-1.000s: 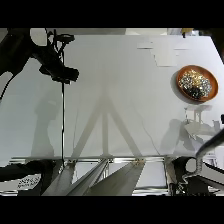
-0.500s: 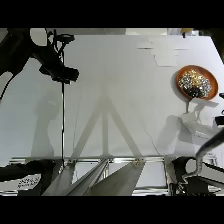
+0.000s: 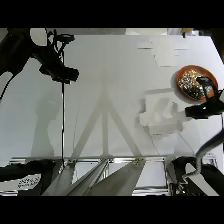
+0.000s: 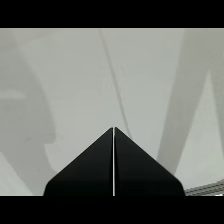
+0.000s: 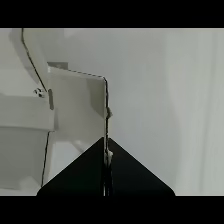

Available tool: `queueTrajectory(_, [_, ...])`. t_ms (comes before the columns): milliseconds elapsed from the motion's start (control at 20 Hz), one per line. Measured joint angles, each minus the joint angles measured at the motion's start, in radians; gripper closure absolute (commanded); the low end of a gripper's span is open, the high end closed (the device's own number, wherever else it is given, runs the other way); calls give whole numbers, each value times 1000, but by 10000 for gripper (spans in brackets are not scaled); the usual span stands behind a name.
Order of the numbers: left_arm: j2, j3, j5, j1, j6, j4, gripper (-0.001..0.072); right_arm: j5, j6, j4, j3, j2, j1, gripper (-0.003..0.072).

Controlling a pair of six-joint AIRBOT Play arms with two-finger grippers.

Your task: Fold the box and place the chain.

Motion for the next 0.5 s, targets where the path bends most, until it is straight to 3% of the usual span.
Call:
queueTrajectory(250, [0,0,0,0,0,0,699,-126,35,174,-183,174,187,668])
queueTrajectory(500, [0,0,10,0,0,0,700,-213,84,218,-254,219,302,668])
